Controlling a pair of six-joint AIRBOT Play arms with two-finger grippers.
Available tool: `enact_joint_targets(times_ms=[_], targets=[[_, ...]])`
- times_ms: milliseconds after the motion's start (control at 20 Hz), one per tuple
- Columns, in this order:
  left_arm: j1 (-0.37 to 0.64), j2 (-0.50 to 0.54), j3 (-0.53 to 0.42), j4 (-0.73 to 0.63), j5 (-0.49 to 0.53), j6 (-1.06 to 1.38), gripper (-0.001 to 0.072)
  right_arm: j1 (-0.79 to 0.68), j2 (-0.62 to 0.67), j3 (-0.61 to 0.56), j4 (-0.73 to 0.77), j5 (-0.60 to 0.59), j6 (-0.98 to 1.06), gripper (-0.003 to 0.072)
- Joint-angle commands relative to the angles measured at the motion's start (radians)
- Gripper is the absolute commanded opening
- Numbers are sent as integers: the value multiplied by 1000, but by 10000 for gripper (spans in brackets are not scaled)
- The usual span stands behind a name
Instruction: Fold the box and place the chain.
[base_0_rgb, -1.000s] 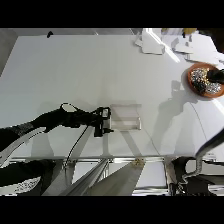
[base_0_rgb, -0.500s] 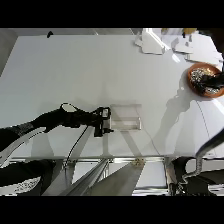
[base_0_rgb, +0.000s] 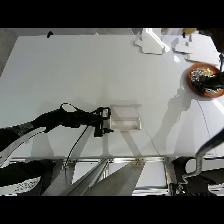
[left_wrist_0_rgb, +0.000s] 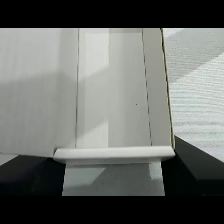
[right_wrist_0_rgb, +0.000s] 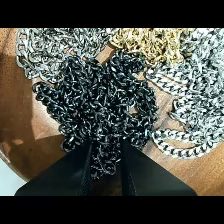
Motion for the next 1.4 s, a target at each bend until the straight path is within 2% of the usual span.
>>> enact_joint_targets(times_ms=[0,150,250,600,750,900,1150,1350], targets=[[0,1,0,0,0,0,209,0,-5,1,5,2,-1,170],[0,1,0,0,0,0,209,0,-5,1,5,5,-2,147],[0,1,0,0,0,0,209,0,-5,1,6,12,-2,45],[0,1,0,0,0,0,209,0,37,1,29,82,-29,18],[0,1,0,0,0,0,209,1,148,1,123,132,-72,18],[0,1,0,0,0,0,209,1,306,0,244,191,-126,17],[0,1,0,0,0,0,209,14,565,-3,361,317,-143,18],[0,1,0,0,0,0,209,163,716,-3,375,401,-150,18]])
